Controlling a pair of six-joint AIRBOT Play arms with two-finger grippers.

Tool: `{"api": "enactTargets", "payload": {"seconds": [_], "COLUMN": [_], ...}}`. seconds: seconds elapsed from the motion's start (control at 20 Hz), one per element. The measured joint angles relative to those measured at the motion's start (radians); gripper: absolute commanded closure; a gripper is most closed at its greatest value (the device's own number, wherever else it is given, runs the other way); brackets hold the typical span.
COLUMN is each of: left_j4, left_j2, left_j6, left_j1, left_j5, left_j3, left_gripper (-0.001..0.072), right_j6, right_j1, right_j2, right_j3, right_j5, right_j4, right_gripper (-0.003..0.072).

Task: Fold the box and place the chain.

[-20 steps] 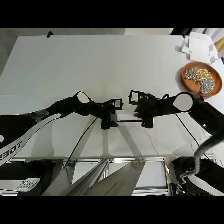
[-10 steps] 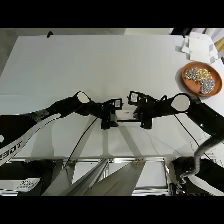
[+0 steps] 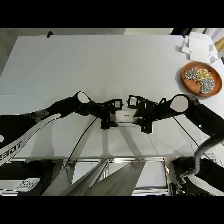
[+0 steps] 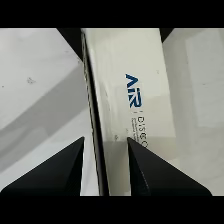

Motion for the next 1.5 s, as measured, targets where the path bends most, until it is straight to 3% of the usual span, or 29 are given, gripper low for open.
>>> {"api": "enactTargets", "payload": {"seconds": [0.35, 0.4, 0.45, 0.5, 0.75, 0.9, 1.5], "left_j4": [-0.005, -0.005, -0.005, -0.005, -0.004, -0.004, -0.003], "left_j2": [0.0, 0.0, 0.0, 0.0, 0.0, 0.0, 0.0], "left_j6": [-0.008, -0.008, -0.007, -0.006, -0.005, -0.005, -0.004], "left_j1": [0.0, 0.0, 0.0, 0.0, 0.0, 0.0, 0.0], "left_j5": [-0.001, -0.001, -0.001, -0.001, -0.001, -0.001, -0.001], "left_j3": [0.0, 0.0, 0.0, 0.0, 0.0, 0.0, 0.0], "left_gripper": [0.0701, 0.0701, 0.0701, 0.0701, 0.0701, 0.0701, 0.0701], "right_j6": [-0.001, -0.001, -0.001, -0.005, -0.114, -0.145, -0.123], "right_j1": [0.006, 0.005, 0.006, 0.006, 0.006, 0.006, 0.006], "right_j2": [0.069, 0.085, 0.098, 0.106, 0.085, 0.04, -0.024], "right_j3": [-0.002, -0.002, -0.002, -0.002, -0.046, -0.075, -0.099], "right_j5": [-0.012, -0.027, -0.038, -0.051, -0.137, -0.168, -0.21], "right_j4": [0.015, 0.019, 0.037, 0.068, 0.332, 0.404, 0.361], "right_gripper": [0.0394, 0.0453, 0.0609, 0.0674, 0.0675, 0.0674, 0.0674]}}
